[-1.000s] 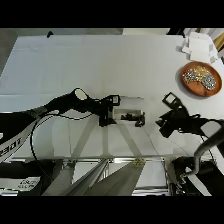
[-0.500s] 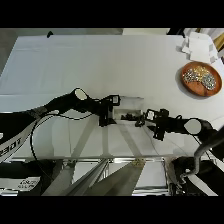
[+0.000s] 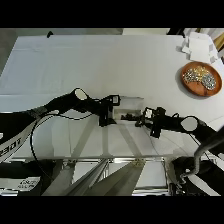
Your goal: Fold the box and place the chain.
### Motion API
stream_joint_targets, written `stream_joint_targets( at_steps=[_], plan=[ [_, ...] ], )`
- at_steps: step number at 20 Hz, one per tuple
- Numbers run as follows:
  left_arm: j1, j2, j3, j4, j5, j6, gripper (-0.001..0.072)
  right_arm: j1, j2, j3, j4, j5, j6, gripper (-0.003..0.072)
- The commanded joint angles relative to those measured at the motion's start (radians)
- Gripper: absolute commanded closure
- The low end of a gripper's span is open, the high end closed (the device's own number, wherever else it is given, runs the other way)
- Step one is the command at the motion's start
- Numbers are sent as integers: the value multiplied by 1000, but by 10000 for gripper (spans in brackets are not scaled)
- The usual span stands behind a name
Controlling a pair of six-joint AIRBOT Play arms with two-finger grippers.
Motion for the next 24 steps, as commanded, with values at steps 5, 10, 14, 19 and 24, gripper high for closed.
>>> stream_joint_targets(
  at_steps=[5, 10, 14, 19, 24],
  plan=[
    [1, 1, 0, 0, 0, 0, 437, 1, -3, -1, 72, -10, -55, 511],
    [1, 0, 0, 0, 0, 0, 437, 1, -3, -1, 79, -25, -63, 609],
    [1, 0, 0, 0, 0, 0, 437, 1, -3, -1, 61, -23, -60, 675],
    [1, 0, 0, 0, 0, 0, 437, -16, 73, -1, -76, -18, 66, 676],
    [1, 1, 0, 0, 0, 0, 437, -41, 227, 0, -80, 21, 96, 676]
  ],
)
